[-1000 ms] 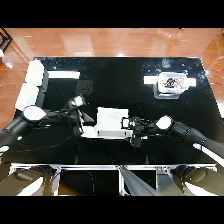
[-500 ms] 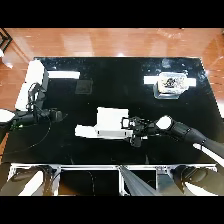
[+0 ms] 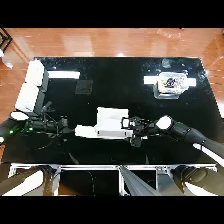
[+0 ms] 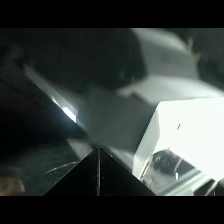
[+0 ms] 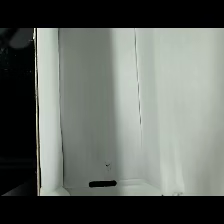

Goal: Fold the box and place the chain.

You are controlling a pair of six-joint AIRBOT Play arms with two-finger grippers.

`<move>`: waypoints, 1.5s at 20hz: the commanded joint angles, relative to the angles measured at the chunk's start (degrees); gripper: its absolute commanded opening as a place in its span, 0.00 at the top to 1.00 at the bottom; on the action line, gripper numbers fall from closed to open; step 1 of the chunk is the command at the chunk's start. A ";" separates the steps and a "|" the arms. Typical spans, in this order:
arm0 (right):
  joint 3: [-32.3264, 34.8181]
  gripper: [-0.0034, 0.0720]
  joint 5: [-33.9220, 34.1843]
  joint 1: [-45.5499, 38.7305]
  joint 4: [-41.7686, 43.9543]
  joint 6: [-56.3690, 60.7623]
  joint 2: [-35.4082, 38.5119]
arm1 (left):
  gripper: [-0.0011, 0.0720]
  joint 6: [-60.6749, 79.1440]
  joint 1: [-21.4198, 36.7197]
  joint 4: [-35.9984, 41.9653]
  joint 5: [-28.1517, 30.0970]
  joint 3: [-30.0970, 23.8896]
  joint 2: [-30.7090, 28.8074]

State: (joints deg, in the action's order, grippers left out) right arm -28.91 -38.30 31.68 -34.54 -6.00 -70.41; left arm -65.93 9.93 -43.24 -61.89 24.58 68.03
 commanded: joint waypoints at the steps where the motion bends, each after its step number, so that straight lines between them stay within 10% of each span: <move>1: 0.00 0.64 0.00 -0.02 0.02 0.02 0.00 | 0.96 -0.20 -4.81 1.01 2.51 -0.11 3.37; 9: 0.00 0.64 0.00 -0.02 0.02 0.02 0.00 | 0.85 3.39 -11.93 8.17 0.33 1.46 3.37; 12: 0.00 0.64 0.00 -0.02 0.02 0.02 0.00 | 0.29 4.04 -11.93 8.13 -2.10 3.63 3.28; 24: 0.00 0.64 0.00 -0.02 0.02 0.02 0.00 | 0.27 3.48 -16.06 11.54 -6.95 7.52 3.21; 30: 0.00 0.64 0.00 -0.02 0.02 0.02 0.00 | 0.24 -6.58 -21.49 4.42 1.14 7.50 -2.93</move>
State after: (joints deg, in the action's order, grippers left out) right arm -28.91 -38.28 31.68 -34.54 -5.98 -70.41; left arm -67.37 -9.23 -35.27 -64.97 32.05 67.92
